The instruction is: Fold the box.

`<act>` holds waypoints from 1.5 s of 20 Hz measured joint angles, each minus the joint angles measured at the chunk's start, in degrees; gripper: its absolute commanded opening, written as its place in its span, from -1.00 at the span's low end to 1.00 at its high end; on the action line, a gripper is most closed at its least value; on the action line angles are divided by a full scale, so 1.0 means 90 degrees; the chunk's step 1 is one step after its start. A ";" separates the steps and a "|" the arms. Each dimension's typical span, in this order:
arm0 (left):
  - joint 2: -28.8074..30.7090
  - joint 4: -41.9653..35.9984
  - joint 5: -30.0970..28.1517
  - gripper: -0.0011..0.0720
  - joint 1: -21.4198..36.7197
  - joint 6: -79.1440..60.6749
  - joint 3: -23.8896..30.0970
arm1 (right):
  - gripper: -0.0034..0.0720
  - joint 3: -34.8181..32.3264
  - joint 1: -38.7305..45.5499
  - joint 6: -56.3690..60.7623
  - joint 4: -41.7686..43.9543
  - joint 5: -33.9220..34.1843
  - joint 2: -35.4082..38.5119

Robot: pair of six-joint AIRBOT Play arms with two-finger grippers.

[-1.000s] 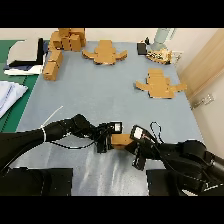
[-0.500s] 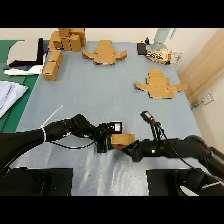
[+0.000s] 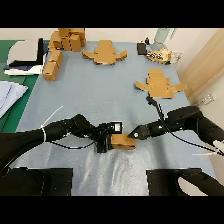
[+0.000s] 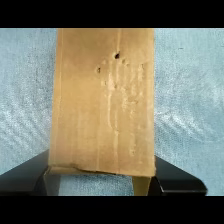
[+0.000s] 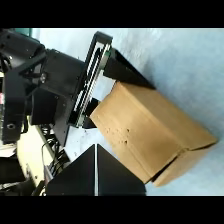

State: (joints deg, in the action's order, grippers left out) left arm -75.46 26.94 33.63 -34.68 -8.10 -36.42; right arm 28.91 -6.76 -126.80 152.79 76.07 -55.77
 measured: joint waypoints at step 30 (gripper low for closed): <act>0.0000 -0.0002 0.0000 0.36 0.0000 0.0002 0.0000 | -0.87 -0.2106 -0.1037 0.0993 0.1372 -0.2579 0.1860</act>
State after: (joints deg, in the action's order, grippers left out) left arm -75.46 26.92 33.63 -34.68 -8.08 -36.42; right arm 9.96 -16.10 -117.86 165.14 52.86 -39.03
